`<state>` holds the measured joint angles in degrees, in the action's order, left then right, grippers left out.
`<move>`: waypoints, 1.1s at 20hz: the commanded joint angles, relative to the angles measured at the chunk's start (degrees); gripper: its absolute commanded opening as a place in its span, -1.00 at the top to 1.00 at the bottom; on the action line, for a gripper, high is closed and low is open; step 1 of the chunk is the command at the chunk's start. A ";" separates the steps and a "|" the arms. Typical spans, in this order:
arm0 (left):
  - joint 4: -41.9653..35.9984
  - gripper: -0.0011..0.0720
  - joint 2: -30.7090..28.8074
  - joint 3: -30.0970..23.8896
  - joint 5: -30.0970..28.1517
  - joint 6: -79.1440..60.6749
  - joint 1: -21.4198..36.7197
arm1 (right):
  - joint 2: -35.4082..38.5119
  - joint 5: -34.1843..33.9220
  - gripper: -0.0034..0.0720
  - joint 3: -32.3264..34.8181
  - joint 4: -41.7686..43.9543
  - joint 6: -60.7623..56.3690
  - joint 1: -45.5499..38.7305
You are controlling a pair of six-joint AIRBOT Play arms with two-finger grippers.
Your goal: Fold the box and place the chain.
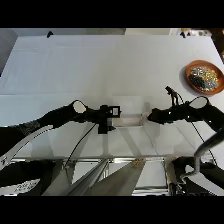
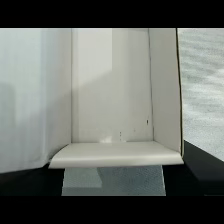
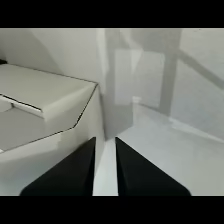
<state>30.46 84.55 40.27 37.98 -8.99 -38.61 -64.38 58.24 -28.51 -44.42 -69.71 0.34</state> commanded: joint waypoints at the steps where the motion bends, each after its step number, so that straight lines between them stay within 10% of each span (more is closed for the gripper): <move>1: 0.00 0.94 -0.04 -0.02 -0.02 0.00 -0.04 | -0.15 1.33 0.35 -0.07 2.89 1.20 0.17; 13: 0.00 0.94 -0.04 -0.02 0.00 0.00 -0.04 | 4.33 6.51 0.19 -1.90 1.57 0.57 0.20; 17: 0.00 0.94 -0.04 -0.02 0.00 0.00 -0.04 | 4.33 6.01 -0.30 -1.90 0.92 0.59 0.81; 22: 0.00 0.94 -0.04 -0.02 0.00 0.00 -0.04 | 3.52 0.61 -0.33 -3.58 -5.31 -4.87 9.16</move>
<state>30.44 84.55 40.27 37.98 -8.99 -38.63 -60.36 61.25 -30.96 -46.63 -71.16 5.65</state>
